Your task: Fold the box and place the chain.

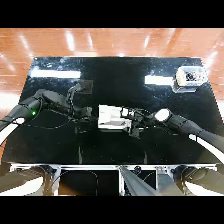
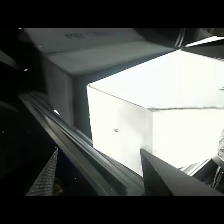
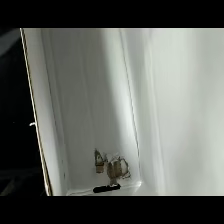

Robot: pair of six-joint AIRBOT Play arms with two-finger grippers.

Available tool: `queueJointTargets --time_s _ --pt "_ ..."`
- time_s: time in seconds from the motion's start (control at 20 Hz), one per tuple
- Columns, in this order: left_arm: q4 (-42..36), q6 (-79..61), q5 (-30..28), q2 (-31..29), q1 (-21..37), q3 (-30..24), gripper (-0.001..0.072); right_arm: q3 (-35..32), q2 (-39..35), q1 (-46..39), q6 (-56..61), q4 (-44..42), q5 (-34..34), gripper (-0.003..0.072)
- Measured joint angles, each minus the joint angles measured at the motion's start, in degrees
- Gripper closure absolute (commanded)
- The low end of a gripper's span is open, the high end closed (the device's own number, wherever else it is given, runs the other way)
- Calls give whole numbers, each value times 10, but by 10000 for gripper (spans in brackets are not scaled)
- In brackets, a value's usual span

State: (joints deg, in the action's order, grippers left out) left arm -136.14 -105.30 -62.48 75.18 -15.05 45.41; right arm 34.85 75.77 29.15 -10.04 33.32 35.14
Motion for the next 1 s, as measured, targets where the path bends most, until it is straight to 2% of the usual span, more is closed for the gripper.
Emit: queueJointTargets --time_s 0.55,1.0 --pt "-9 -15 -10 0 1 3 96 0 0 0 -1 0 1 142" --pt "15 -14 -15 0 28 4 96 0 0 0 -2 0 3 143"
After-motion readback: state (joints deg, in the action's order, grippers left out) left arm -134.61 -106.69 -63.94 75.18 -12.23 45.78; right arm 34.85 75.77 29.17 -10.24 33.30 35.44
